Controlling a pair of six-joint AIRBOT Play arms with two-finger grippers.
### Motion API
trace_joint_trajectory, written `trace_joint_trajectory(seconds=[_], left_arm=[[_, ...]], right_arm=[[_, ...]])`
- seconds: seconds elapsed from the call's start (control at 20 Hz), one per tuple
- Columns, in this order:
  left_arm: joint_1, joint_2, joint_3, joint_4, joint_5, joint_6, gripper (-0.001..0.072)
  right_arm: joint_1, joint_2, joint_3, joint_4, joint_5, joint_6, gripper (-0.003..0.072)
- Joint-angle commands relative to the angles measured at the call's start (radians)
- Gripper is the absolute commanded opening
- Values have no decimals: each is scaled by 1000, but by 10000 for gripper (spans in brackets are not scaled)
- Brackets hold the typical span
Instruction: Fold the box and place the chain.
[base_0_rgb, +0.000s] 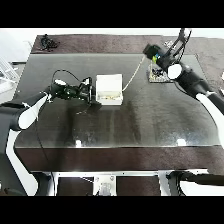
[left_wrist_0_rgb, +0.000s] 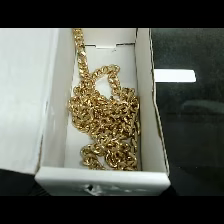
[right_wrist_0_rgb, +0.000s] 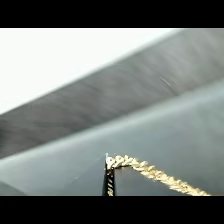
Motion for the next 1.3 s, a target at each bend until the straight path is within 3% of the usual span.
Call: trace_joint_trajectory(seconds=[0.0,0.25,0.45,0.6,0.9,1.25], left_arm=[[0,1,0,0,0,0,417],[0,1,0,0,0,0,417],[0,1,0,0,0,0,417],[0,1,0,0,0,0,416],[0,1,0,0,0,0,417],[0,1,0,0,0,0,417]], right_arm=[[97,174,18,-2,26,-119,5],[279,220,136,-2,39,-233,5],[385,216,152,-26,69,-227,5],[410,180,101,-27,114,-140,5],[389,74,-31,-27,80,13,5],[372,-93,-74,-24,79,114,6]])
